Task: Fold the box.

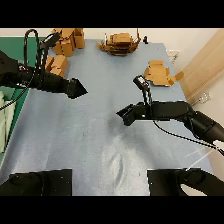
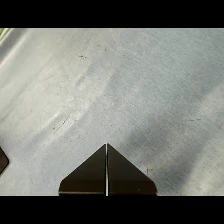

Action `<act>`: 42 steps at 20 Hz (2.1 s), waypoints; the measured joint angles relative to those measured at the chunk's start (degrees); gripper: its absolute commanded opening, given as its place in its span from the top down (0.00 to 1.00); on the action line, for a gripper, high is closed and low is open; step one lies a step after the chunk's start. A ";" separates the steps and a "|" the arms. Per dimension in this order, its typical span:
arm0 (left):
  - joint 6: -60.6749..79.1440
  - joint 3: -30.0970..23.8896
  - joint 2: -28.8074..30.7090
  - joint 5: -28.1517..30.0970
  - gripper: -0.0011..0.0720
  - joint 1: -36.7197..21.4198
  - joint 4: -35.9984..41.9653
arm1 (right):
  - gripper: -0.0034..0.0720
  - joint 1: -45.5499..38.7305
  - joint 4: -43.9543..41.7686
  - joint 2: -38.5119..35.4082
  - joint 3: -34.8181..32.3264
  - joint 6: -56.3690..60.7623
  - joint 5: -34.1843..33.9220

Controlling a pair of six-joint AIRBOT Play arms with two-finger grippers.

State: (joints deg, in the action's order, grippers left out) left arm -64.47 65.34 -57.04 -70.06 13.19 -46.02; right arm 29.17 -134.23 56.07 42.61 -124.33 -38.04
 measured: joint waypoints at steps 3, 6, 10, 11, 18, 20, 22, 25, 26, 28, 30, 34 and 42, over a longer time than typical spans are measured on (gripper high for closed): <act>0.00 0.00 0.00 0.00 0.05 0.00 0.00 | 0.95 0.00 0.00 0.00 -0.02 0.00 0.00; 0.00 0.00 0.00 0.00 0.05 0.00 0.00 | 0.95 0.00 -0.02 0.00 0.00 0.00 0.00; 0.00 0.00 0.00 0.00 0.05 0.00 0.00 | 0.95 0.02 -0.33 0.00 0.00 0.00 -0.02; 0.00 0.00 0.00 0.02 0.05 0.00 0.00 | 0.95 0.02 -0.35 0.00 0.00 0.00 -0.17; 0.02 0.00 -0.02 0.35 0.05 0.00 0.52 | 0.95 0.15 -0.94 0.00 0.00 0.22 -1.60; 0.00 0.00 -0.02 0.74 0.05 0.00 1.88 | 0.95 0.15 -0.96 0.02 0.00 0.96 -2.21; -0.04 0.00 -0.02 1.01 0.05 0.00 2.93 | 0.76 0.17 -1.49 0.00 0.09 1.42 -3.21; -0.26 0.00 -0.02 1.40 0.05 0.00 3.50 | 0.56 -2.01 -1.49 -0.04 3.89 4.52 -4.11; -0.31 0.00 -0.02 2.01 0.05 0.00 3.39 | 0.56 -4.31 0.13 -0.13 6.88 6.80 -4.13; -0.44 0.00 -0.04 3.19 0.05 0.00 2.32 | 0.55 -11.30 5.55 -0.20 14.36 12.02 -3.87; -0.48 0.00 -0.07 4.48 0.05 0.00 0.90 | 0.47 -20.70 12.94 0.74 22.05 15.80 -1.22; -0.48 0.00 -0.07 6.91 0.05 0.00 -1.44 | 0.17 -38.88 22.16 7.69 31.95 19.19 8.41; 0.39 0.00 -0.39 10.51 0.05 0.00 -3.89 | 0.01 -50.53 27.61 38.45 46.21 20.35 21.81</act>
State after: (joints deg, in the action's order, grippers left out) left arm -64.07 65.34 -57.43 -59.55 13.19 -49.91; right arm -21.37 -106.63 94.52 88.82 -103.98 -16.23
